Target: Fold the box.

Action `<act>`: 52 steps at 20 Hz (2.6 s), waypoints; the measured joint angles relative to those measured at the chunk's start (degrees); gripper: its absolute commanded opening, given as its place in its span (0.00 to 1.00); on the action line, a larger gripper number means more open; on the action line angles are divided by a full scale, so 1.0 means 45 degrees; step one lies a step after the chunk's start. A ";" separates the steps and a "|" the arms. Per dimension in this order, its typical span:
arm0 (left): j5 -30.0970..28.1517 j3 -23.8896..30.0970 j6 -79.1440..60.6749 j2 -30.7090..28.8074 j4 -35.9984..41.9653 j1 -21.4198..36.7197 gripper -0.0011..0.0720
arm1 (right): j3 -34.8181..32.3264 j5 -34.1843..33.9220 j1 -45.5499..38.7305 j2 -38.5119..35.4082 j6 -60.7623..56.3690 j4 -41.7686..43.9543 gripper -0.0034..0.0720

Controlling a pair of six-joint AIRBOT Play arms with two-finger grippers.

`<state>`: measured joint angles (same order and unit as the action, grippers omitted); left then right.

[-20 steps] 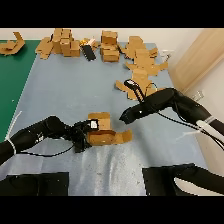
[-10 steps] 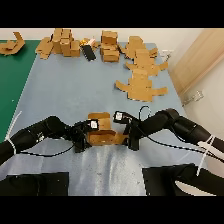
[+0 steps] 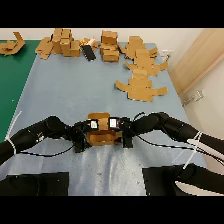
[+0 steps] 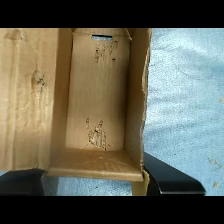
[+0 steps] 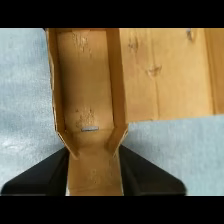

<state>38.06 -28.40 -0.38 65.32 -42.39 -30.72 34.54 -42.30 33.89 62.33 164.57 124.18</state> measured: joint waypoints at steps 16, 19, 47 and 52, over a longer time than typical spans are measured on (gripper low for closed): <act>-0.0005 0.0000 -0.0034 0.0000 -0.0044 0.0000 0.51 | 0.0000 0.1632 0.1472 0.0437 0.0578 0.0588 0.68; -0.0005 0.0000 -0.0029 0.0000 -0.0044 0.0000 0.51 | 0.0000 0.1642 0.1554 0.0481 0.0583 0.0588 0.68; -0.0005 0.0000 0.0000 0.0000 0.0000 0.0000 0.51 | -0.0835 -0.1166 -0.3614 -0.0860 -1.5917 -0.1025 0.04; -0.0005 0.0000 0.0000 0.0000 -0.0005 0.0000 0.51 | -0.0869 -0.0408 -0.2599 0.0146 -1.5412 0.0131 0.05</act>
<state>38.04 -28.40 -0.38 65.32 -42.41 -30.72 30.63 -44.14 22.20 62.98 95.22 124.77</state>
